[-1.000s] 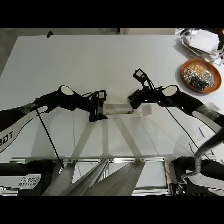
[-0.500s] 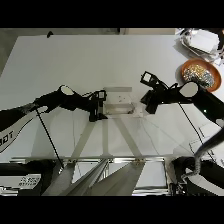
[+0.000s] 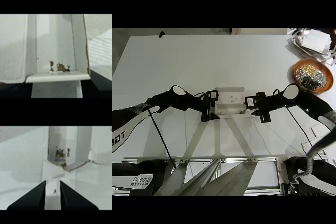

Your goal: Fold the box and place the chain.

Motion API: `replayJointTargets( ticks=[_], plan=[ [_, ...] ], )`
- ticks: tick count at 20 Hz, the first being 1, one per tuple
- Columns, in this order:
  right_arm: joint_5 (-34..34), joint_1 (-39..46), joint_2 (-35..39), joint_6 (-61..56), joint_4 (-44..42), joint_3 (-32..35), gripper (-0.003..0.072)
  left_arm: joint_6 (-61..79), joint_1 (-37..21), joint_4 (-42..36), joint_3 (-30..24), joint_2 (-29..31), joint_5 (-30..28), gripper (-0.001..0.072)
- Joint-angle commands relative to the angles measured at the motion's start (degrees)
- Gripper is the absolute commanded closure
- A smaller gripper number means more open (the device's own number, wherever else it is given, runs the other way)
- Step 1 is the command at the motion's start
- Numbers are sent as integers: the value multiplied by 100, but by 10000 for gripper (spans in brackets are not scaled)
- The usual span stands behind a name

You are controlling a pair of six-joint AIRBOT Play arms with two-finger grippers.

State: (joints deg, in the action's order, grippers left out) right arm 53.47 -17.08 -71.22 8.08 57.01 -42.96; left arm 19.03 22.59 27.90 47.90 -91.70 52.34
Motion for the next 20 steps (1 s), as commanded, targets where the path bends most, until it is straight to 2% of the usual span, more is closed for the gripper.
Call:
replayJointTargets(
  ticks=[1, 6, 12, 20],
  plan=[
    [-216, -157, -275, 293, -52, 2, 510, 0, 2, 0, -4, 0, 0, 528],
    [-745, -197, -343, 295, -507, 2, 510, 2, 2, 0, -4, 0, 0, 528],
    [-793, -273, -345, 295, -824, 2, 511, 0, 2, -2, -4, 0, 0, 528],
    [-1257, -654, -595, 293, -1086, 0, 509, 2, 2, 0, -4, 0, 0, 528]
  ],
)
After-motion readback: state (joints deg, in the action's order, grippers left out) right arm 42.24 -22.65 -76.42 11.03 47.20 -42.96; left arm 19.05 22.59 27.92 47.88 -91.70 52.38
